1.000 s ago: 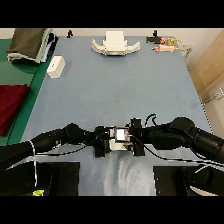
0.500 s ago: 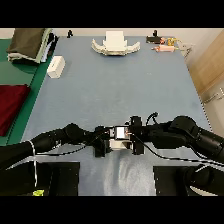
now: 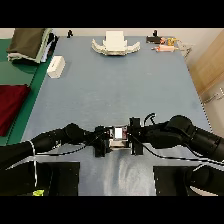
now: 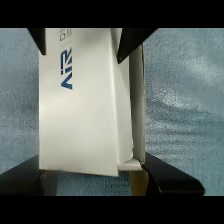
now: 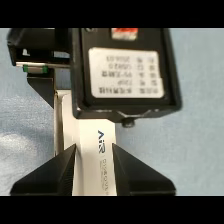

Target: Fold the box.

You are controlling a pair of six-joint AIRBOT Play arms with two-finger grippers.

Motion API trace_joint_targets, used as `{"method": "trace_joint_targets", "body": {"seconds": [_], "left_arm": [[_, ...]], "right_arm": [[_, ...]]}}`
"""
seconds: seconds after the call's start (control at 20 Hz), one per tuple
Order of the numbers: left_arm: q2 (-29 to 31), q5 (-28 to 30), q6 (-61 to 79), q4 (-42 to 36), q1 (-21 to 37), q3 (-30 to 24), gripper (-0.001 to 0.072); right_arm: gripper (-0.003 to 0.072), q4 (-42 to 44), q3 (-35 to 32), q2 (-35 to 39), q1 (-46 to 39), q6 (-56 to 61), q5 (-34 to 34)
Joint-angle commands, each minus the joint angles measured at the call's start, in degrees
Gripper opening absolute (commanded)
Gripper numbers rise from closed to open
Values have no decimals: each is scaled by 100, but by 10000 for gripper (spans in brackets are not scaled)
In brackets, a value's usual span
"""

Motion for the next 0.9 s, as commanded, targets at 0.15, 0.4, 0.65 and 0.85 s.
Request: {"method": "trace_joint_targets", "body": {"seconds": [0.15,0.4,0.65,0.85], "left_arm": [[2,0,7,7,-4,4,466],[2,0,7,4,-4,4,466],[2,0,7,4,-4,4,466],[2,0,7,4,-4,4,466]], "right_arm": [[207,33,4,-125,-2,20,-271],[57,35,4,-125,-2,20,-271],[329,271,4,-125,-2,17,-267],[384,520,4,-125,-2,15,-267]]}}
